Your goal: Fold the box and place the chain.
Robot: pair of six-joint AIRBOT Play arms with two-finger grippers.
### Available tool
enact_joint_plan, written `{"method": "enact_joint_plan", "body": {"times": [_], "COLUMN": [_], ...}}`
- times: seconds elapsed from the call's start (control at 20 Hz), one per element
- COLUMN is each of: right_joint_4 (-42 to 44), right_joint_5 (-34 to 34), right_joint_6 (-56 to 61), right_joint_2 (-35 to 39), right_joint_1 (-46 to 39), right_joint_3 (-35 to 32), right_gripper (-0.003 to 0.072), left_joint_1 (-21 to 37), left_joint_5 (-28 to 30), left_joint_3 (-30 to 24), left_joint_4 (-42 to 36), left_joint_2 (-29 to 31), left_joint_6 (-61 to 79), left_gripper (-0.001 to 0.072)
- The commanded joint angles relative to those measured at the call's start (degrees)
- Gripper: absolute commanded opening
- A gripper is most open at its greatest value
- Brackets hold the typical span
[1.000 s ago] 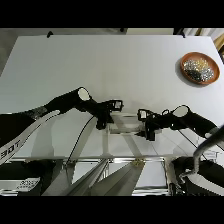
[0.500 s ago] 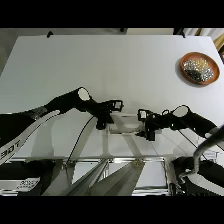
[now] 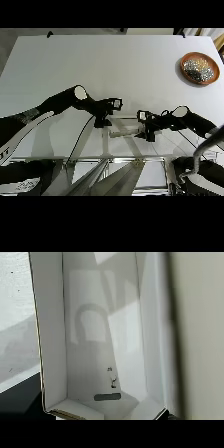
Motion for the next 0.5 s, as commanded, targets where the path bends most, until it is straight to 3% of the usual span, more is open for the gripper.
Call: {"method": "enact_joint_plan", "body": {"times": [0.0, 0.25, 0.45], "right_joint_4": [0.1, 0.1, 0.1], "right_joint_5": [-0.3, -0.3, -0.3], "right_joint_6": [0.1, 0.1, 0.1], "right_joint_2": [0.0, 0.0, 0.0], "right_joint_1": [0.0, 0.0, 0.0], "right_joint_3": [0.0, 0.0, 0.0], "right_gripper": [0.0341, 0.0341, 0.0341], "left_joint_1": [0.0, 0.0, 0.0], "left_joint_5": [0.1, -0.6, -3.4], "left_joint_3": [0.0, 0.0, 0.0], "left_joint_4": [3.2, 16.9, 27.3], "left_joint_2": [2.6, 7.6, 15.8], "left_joint_6": [-2.3, -14.3, -24.2], "left_gripper": [0.0514, 0.0514, 0.0512]}}
